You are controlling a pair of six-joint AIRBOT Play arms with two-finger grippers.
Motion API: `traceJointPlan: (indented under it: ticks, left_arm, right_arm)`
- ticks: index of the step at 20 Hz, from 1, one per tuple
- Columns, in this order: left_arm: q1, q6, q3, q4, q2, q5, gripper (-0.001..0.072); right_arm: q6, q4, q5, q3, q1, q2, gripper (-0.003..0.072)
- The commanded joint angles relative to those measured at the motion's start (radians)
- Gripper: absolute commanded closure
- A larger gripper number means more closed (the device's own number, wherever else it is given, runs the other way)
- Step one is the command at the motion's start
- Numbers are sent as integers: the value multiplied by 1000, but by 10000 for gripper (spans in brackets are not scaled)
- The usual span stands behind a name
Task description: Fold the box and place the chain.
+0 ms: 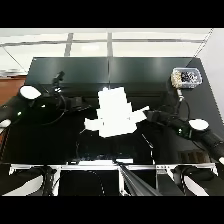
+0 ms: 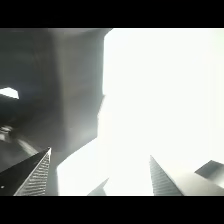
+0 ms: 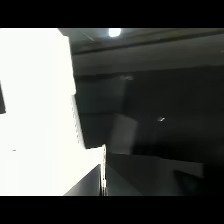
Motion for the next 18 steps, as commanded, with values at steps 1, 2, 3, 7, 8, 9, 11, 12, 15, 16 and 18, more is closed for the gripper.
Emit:
traceJointPlan:
  ticks: [1, 2, 3, 7, 8, 9, 11, 12, 15, 16, 18]
  left_arm:
    - [-21, 93, 72, -135, -174, -92, -11]
    - [-26, 93, 85, -136, -214, -106, -10]
    - [-32, 93, 96, -139, -253, -122, -11]
    - [-42, 203, 128, -261, -388, -229, -10]
    - [-42, 280, 137, -317, -420, -300, -9]
    - [-43, 348, 147, -355, -448, -391, -9]
    - [-43, 393, 180, -312, -491, -531, 16]
    - [-43, 393, 194, -252, -496, -550, 37]
    - [-50, 411, 223, -100, -495, -565, 204]
    - [-55, 432, 228, -87, -495, -568, 278]
    - [-73, 473, 234, -87, -495, -580, 534]
  right_arm:
    - [16, 10, -116, -18, 134, 10, 674]
    - [16, 10, -109, -18, 143, 10, 674]
    - [16, 10, -97, -18, 150, 10, 674]
    - [16, 12, -42, -18, 149, 10, 674]
    - [16, 12, -39, -18, 149, 10, 674]
    - [16, 12, -40, -18, 149, 10, 674]
    - [16, 8, -40, -18, 149, 10, 674]
    - [16, 8, -40, -18, 149, 10, 674]
    - [16, 8, -40, -18, 149, 10, 674]
    - [16, 8, -40, -18, 149, 10, 674]
    - [16, 5, -40, -18, 149, 10, 674]
